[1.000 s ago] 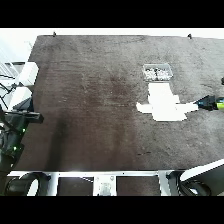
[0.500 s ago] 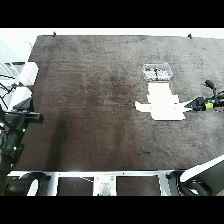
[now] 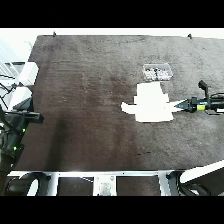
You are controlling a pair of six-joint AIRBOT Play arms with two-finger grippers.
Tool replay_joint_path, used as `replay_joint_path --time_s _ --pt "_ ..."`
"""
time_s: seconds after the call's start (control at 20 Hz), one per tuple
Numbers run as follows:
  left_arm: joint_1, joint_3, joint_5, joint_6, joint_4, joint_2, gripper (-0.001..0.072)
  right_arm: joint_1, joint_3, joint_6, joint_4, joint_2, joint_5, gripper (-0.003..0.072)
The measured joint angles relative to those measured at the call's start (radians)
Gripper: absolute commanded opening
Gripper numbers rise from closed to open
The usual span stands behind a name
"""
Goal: Fold the box and place the chain.
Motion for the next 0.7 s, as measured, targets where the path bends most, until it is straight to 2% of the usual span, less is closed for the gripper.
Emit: replay_joint_path --time_s 0.15,0.3,0.5,0.7 --pt "0.000 0.000 0.000 0.000 0.000 0.000 0.0019 0.103 -0.175 -0.022 0.103 0.104 -0.093 0.0013" --pt "0.000 0.000 0.000 0.000 0.000 0.000 0.0020 0.241 -0.279 -0.034 0.217 0.169 -0.193 0.0012" --pt "0.000 0.000 0.000 0.000 0.000 0.000 0.0019 0.445 -0.322 -0.039 0.344 0.201 -0.372 0.0012" --pt "0.000 0.000 0.000 0.000 0.000 0.000 0.0019 0.597 -0.318 -0.041 0.396 0.208 -0.561 0.0012"
